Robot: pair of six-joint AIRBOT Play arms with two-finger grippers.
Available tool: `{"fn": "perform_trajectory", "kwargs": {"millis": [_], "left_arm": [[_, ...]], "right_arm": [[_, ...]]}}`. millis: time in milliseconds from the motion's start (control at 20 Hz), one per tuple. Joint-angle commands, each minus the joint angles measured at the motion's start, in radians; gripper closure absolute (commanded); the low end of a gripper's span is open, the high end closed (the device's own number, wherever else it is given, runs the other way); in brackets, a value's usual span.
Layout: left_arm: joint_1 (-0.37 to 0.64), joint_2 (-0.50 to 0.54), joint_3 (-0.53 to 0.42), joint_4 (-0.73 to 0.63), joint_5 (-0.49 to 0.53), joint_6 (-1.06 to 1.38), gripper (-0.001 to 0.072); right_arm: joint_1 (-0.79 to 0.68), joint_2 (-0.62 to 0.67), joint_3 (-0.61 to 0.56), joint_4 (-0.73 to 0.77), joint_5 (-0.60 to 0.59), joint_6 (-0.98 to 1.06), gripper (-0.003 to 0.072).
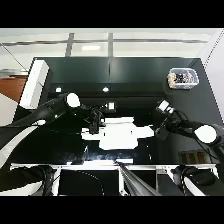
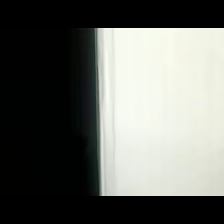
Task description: Fold the box and place the chain.
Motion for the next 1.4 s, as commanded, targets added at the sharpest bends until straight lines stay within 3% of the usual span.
{"fn": "perform_trajectory", "kwargs": {"millis": [0, 100, 250, 600, 1050, 1350], "left_arm": [[-0.011, -0.005, -0.001, 0.009, 0.018, 0.004, 0.0681], [-0.011, -0.01, 0.0, 0.026, 0.05, 0.004, 0.0681], [-0.011, -0.016, 0.0, 0.075, 0.054, 0.004, 0.0681], [-0.011, -0.016, 0.0, 0.079, 0.051, 0.003, 0.0681], [-0.011, -0.007, 0.002, 0.079, 0.04, 0.003, 0.068], [-0.011, -0.007, 0.034, 0.079, -0.016, 0.003, 0.068]], "right_arm": [[0.092, -0.054, -0.028, 0.032, -0.071, -0.164, -0.0026], [0.137, -0.105, -0.028, 0.041, -0.081, -0.259, -0.0029], [0.146, -0.181, -0.024, 0.174, -0.083, -0.424, -0.0029], [0.154, -0.215, -0.03, 0.313, 0.071, -0.595, -0.0027], [0.159, -0.216, -0.029, 0.277, 0.145, -0.596, -0.0027], [0.161, -0.216, -0.031, 0.319, 0.135, -0.597, -0.0027]]}}
